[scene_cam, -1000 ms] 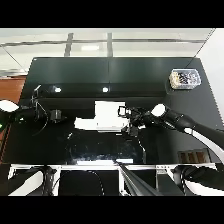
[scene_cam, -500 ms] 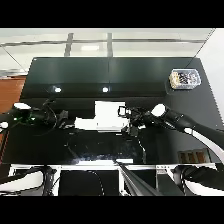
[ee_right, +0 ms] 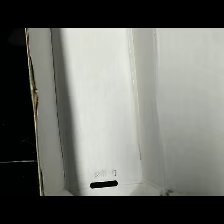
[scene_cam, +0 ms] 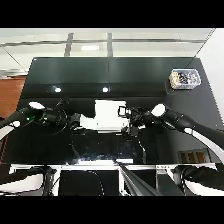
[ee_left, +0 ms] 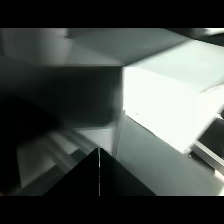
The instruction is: Fold the box and place the chain.
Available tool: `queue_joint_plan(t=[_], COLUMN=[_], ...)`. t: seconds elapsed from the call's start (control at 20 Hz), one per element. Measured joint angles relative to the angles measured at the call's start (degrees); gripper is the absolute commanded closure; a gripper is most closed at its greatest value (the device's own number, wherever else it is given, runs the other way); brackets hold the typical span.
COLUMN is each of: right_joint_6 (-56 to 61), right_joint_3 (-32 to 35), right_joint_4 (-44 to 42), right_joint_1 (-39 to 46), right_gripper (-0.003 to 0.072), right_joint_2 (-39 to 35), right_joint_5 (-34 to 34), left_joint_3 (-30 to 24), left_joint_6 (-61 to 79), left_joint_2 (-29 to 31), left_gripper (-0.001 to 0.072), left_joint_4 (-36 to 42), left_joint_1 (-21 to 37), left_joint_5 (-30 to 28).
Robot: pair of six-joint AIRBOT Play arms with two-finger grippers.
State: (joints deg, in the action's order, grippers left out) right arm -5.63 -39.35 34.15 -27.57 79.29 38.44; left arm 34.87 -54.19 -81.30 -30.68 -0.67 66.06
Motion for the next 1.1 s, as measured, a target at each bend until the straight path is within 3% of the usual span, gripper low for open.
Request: queue_joint_plan(t=[0.1,0.15,0.5,0.85,0.9,0.95,1.1], right_joint_6=[0.00,0.00,0.00,0.00,0.02,0.02,0.00], right_joint_3=[0.00,0.00,0.00,0.00,0.00,0.00,0.00], right_joint_4=[0.00,-0.02,0.00,0.00,-0.02,-0.02,-0.02], right_joint_1=[0.00,0.00,0.00,0.00,0.00,0.00,0.00], right_gripper=[0.0380,0.0380,0.0380,0.0380,0.0380,0.0381,0.0381], right_joint_2=[0.00,0.00,0.00,0.00,0.00,0.00,0.00], right_joint_5=[0.00,0.00,0.00,-0.02,0.00,0.00,0.00], left_joint_3=[0.79,1.29,5.70,13.35,14.25,15.08,16.90], left_joint_6=[2.05,2.69,2.80,-11.32,-13.62,-16.13,-21.75], left_joint_2=[-0.04,-0.04,-0.04,-0.04,-0.07,-0.07,-0.07], left_gripper=[0.0124,0.0052,0.0053,0.0084,0.0105,0.0196,0.0227], left_joint_4=[1.18,1.70,1.27,-10.56,-12.20,-13.73,-16.63], left_joint_1=[-0.37,-0.46,-4.13,-13.29,-14.32,-15.37,-17.97], left_joint_5=[0.85,1.60,4.07,2.14,1.90,1.42,0.48])
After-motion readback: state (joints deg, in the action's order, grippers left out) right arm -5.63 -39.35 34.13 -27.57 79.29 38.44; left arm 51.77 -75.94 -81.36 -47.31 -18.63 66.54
